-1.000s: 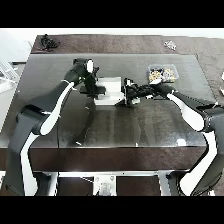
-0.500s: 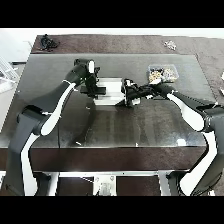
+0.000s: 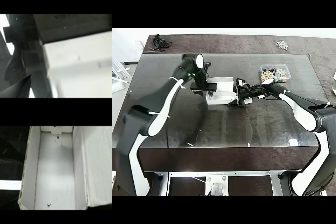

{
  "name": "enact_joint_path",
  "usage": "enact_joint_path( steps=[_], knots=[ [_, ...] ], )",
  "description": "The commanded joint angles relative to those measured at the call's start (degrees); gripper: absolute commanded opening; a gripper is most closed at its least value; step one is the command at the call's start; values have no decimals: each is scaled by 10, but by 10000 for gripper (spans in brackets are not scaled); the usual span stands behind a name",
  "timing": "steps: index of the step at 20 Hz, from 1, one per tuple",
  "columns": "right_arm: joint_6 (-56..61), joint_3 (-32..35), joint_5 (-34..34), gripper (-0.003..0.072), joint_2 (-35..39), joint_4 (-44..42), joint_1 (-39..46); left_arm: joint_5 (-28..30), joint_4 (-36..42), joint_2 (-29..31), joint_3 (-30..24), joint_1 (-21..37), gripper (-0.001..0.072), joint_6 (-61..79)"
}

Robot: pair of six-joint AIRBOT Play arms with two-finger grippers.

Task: Fold the box and place the chain.

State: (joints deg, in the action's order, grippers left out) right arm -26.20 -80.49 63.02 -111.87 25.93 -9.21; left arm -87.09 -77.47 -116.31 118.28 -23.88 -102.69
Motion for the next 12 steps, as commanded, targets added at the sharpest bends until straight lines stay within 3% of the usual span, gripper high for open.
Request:
enact_joint_path(
  steps=[1,4,6,8,10,12],
  knots=[
    [0,0,1,588,0,0,0,-28,26,39,1,19,537,64],
    [0,0,0,588,0,0,0,-50,60,82,-3,47,536,146],
    [0,0,1,588,0,0,0,-49,127,102,-9,81,536,233],
    [0,0,1,588,0,0,0,-50,257,103,-41,132,536,388],
    [0,0,1,588,0,0,0,-49,264,102,-92,165,536,463],
    [0,0,1,588,0,0,0,23,264,101,-141,181,537,560]
  ],
)
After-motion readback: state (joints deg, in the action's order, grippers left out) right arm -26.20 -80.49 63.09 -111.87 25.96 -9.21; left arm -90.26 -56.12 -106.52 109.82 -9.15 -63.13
